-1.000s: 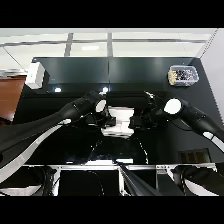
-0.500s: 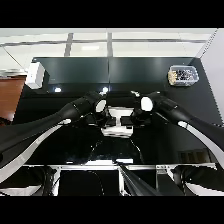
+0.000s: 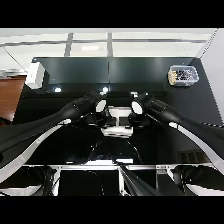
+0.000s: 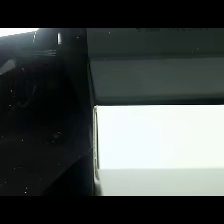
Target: Fold the box and place the chain.
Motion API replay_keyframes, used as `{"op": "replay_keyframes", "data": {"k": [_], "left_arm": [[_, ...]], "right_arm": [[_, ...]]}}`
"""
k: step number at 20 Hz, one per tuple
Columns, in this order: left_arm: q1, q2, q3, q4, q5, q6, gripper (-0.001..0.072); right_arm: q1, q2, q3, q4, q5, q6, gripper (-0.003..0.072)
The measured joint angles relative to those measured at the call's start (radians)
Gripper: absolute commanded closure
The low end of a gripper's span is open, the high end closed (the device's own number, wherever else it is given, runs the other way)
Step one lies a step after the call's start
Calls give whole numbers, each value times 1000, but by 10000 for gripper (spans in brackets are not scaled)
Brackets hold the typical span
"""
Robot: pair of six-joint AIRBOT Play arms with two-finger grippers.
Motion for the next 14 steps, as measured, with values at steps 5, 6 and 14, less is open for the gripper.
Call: {"op": "replay_keyframes", "data": {"k": [5, 6, 14], "left_arm": [[0, 0, 0, -5, -2, -6, 686], [0, 0, 0, -3, -4, -5, 686], [0, 0, 0, -3, -5, -8, 686]], "right_arm": [[6, -20, 2, -3, 30, 17, 673], [7, -22, 2, -2, 28, 17, 673], [10, -26, 1, 2, 23, 14, 673]]}}
